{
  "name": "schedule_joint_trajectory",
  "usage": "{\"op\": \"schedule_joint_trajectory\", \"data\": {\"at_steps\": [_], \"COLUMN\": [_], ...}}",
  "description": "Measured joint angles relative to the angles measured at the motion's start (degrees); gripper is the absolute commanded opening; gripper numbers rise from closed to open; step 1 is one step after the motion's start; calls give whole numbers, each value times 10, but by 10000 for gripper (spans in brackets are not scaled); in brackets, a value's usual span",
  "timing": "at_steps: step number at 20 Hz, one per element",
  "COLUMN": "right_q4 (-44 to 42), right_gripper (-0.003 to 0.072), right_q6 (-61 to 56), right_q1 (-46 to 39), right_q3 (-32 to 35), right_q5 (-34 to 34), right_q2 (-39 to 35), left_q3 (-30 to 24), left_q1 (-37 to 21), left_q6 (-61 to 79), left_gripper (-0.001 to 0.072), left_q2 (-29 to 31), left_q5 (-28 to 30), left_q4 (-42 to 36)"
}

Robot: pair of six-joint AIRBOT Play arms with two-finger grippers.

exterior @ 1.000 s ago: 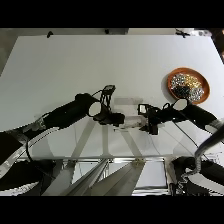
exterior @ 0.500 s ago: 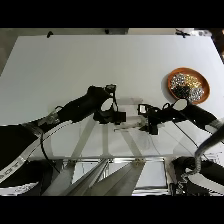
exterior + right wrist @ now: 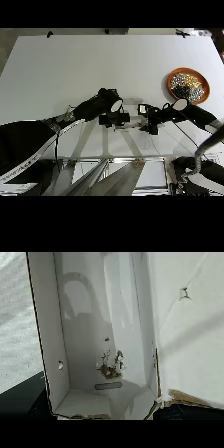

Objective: Fold the box and place the chain.

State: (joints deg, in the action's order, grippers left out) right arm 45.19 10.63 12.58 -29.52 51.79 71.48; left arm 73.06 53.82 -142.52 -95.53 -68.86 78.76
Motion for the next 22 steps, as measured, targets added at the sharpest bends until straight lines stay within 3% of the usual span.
{"op": "schedule_joint_trajectory", "data": {"at_steps": [2,4,8,10,12,18,19,20,22], "right_q4": [0,0,0,0,0,0,0,0,0], "right_gripper": [457,457,457,457,457,457,457,457,457], "right_q6": [0,0,0,0,0,0,0,0,0], "right_q1": [0,0,0,0,0,0,0,0,0], "right_q3": [0,0,0,0,0,0,0,0,0], "right_q5": [0,0,0,0,0,0,0,0,0], "right_q2": [0,0,0,0,0,0,0,0,0], "left_q3": [1,1,2,2,1,1,1,1,0], "left_q1": [5,9,12,12,13,13,13,13,13], "left_q6": [-7,-11,-15,-17,-17,-17,-18,-17,-17], "left_gripper": [210,13,4,86,221,191,49,7,7], "left_q2": [-8,-13,-17,-18,-19,-19,-19,-19,-19], "left_q5": [0,-1,-5,-4,-2,-1,1,6,7], "left_q4": [4,9,10,10,13,16,17,16,17]}}
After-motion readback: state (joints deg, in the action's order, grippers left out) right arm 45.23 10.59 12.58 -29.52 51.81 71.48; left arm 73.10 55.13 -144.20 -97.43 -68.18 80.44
